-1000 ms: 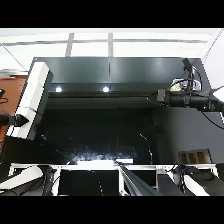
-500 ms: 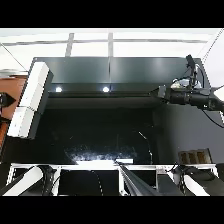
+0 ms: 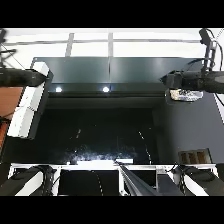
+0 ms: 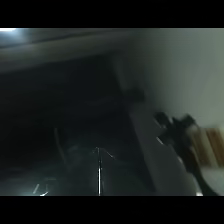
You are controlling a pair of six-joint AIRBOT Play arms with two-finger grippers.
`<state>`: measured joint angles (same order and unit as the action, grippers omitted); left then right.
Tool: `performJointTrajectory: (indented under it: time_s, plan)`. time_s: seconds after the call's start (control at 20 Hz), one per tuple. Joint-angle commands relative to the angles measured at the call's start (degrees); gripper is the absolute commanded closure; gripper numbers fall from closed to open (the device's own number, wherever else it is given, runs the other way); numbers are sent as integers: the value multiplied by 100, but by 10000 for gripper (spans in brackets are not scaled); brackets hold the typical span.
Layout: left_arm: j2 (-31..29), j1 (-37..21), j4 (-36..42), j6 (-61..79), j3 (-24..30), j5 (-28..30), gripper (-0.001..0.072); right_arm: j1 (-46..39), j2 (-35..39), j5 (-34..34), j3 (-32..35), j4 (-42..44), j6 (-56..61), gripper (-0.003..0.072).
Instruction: Fold the box and place the chain.
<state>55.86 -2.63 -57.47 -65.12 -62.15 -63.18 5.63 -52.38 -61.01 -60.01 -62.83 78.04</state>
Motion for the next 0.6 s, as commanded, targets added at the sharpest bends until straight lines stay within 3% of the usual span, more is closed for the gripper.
performJointTrajectory:
  time_s: [0.0,0.1,0.25,0.55]
  plan:
    - [-599,1661,-920,-1113,614,807,684,20,391,-503,382,-1419,715,666]
    - [-1086,2280,-1211,-1727,1580,1655,683,20,737,-35,1239,-1443,938,666]
    - [-1508,2391,-1351,-2072,2529,2275,682,20,955,686,2155,-1412,1097,666]
    - [-1700,1558,-1364,-2124,2603,2398,680,17,949,680,2181,-1412,1113,666]
